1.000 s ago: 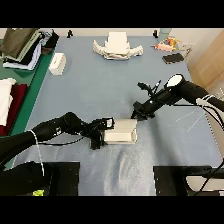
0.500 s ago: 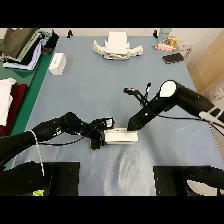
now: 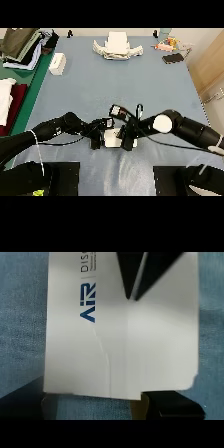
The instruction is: Fold the box.
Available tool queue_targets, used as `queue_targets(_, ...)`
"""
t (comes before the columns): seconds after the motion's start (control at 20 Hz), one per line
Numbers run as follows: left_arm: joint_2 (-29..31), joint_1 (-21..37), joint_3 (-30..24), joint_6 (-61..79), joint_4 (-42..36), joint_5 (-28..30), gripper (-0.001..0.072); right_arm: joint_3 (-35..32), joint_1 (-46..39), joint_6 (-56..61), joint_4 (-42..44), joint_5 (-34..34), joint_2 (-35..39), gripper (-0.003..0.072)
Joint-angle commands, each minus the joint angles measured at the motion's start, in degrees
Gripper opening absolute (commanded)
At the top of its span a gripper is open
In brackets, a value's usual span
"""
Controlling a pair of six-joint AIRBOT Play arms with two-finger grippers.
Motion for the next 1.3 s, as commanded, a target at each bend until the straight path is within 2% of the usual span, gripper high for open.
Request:
queue_targets(0.0,0.0,0.0,0.0,0.0,0.0,0.0,0.0518,-1.6,5.4,-1.7,-7.7,-4.3,1.4,0.0286)
queue_targets(0.05,0.0,0.0,0.0,0.0,0.0,0.0,0.0519,-1.5,5.7,-1.7,-9.4,-4.3,1.4,0.0379)
queue_targets(0.15,0.0,0.0,0.0,0.0,0.0,0.0,0.0519,-1.4,5.7,-1.7,-14.5,-4.3,1.4,0.0382)
queue_targets(0.25,0.0,0.0,0.0,0.0,0.0,0.0,0.0518,-1.4,5.7,-1.7,-20.0,-4.5,1.4,0.0486)
queue_targets(0.35,0.0,0.0,0.0,0.0,0.0,0.0,0.0518,-1.4,5.7,-1.7,-23.1,-5.1,1.4,0.0544)
queue_targets(0.7,0.0,0.0,0.0,0.0,0.0,0.0,0.0518,-1.5,5.7,-7.0,-25.0,-7.2,0.8,0.0535)
queue_targets(0.8,0.0,0.0,0.0,0.0,0.0,0.0,0.0518,-1.5,5.7,-7.1,-25.9,-7.2,0.1,0.0299)
queue_targets(0.85,0.0,0.0,0.0,0.0,0.0,0.0,0.0518,-1.5,5.9,-7.1,-25.9,-7.1,0.1,0.0268)
queue_targets(1.05,0.0,0.0,0.0,0.0,0.0,0.0,0.0518,-1.5,7.1,-7.1,-25.9,-6.7,0.2,0.0271)
queue_targets(1.1,0.0,0.0,0.0,0.0,0.0,0.0,0.0518,-1.4,7.2,-7.1,-25.5,-6.7,0.4,0.0301)
queue_targets(1.25,0.0,0.0,0.0,0.0,0.0,0.0,0.0518,-1.4,7.2,-7.1,-25.1,-6.8,2.3,0.0305)
